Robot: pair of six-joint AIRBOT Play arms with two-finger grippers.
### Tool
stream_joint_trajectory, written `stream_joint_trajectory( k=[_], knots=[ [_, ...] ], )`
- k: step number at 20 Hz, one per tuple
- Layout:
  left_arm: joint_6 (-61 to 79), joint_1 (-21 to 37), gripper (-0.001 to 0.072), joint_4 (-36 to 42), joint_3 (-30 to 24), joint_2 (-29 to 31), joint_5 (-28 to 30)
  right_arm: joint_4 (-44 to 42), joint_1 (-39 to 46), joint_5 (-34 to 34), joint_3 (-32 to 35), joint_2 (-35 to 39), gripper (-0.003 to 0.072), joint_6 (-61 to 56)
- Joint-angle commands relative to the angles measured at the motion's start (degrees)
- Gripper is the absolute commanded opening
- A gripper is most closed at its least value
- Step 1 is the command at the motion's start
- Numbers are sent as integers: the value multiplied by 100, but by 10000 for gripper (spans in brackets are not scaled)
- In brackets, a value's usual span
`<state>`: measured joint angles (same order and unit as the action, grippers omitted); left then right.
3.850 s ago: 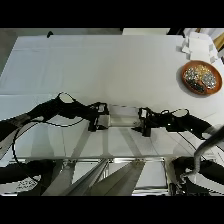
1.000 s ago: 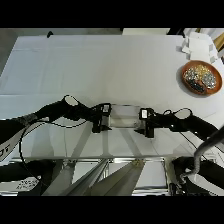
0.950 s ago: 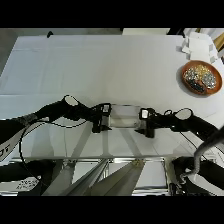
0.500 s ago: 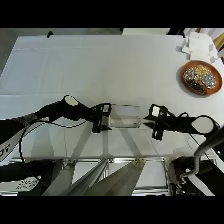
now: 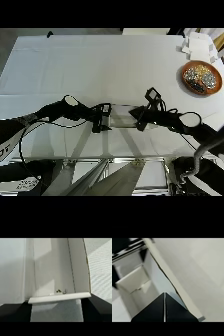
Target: Fold the box and place the chain.
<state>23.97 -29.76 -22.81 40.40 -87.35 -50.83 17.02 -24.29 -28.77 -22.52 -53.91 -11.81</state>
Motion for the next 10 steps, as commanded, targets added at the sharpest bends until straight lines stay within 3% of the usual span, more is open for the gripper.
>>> stream_joint_trajectory(
  k=[1, 4, 10],
  knots=[
    [2, 2, 412, -2, -4, 0, 2, -372, -105, 752, -389, -909, 12, -448],
    [2, 2, 412, -2, -4, 0, 0, -330, -105, 785, -522, -1405, 12, -962],
    [2, 2, 412, -2, -4, 0, 0, 1161, -105, 258, -522, -1526, 13, -2236]
  ],
)
